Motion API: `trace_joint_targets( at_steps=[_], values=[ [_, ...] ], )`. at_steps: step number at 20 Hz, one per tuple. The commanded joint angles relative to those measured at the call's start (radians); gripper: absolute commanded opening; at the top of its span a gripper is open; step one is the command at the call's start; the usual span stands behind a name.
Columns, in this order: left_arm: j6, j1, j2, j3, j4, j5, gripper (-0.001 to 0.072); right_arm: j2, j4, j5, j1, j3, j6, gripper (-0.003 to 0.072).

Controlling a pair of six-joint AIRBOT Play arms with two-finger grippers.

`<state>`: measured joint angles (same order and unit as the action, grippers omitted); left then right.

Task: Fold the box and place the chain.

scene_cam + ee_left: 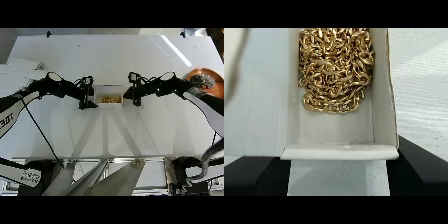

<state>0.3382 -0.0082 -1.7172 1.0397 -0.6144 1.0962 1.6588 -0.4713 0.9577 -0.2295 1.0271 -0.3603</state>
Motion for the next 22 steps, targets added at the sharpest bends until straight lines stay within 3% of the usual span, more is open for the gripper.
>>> trace_joint_targets(
  at_steps=[1, 5, 10, 14, 15, 17, 20, 22],
  values=[
    [0.002, 0.000, 0.000, 0.000, -0.001, 0.000, 0.0174, -0.008, -0.034, -0.004, -0.002, 0.000, 0.058, 0.0009],
    [0.002, 0.000, 0.000, 0.000, -0.001, 0.000, 0.0174, -0.056, -0.075, 0.061, -0.002, 0.000, 0.147, 0.0009],
    [0.002, 0.000, 0.000, 0.000, -0.001, 0.000, 0.0174, -0.111, 0.107, 0.225, -0.004, 0.000, 0.185, 0.0009],
    [0.002, 0.000, 0.000, 0.000, -0.001, 0.000, 0.0174, -0.109, 0.169, 0.155, -0.051, 0.000, 0.202, 0.0011],
    [0.002, 0.000, 0.000, 0.000, -0.001, 0.000, 0.0174, -0.108, 0.169, 0.119, -0.066, 0.000, 0.207, 0.0046],
    [0.002, 0.000, 0.000, 0.000, -0.001, 0.000, 0.0174, -0.109, 0.181, 0.085, -0.091, 0.000, 0.207, 0.0311],
    [0.002, 0.000, 0.000, 0.000, -0.001, 0.000, 0.0174, -0.116, 0.219, 0.142, -0.115, 0.011, 0.241, 0.0313],
    [0.002, 0.000, 0.000, 0.000, -0.001, 0.000, 0.0174, -0.137, 0.215, 0.162, -0.125, 0.043, 0.297, 0.0232]
  ],
)
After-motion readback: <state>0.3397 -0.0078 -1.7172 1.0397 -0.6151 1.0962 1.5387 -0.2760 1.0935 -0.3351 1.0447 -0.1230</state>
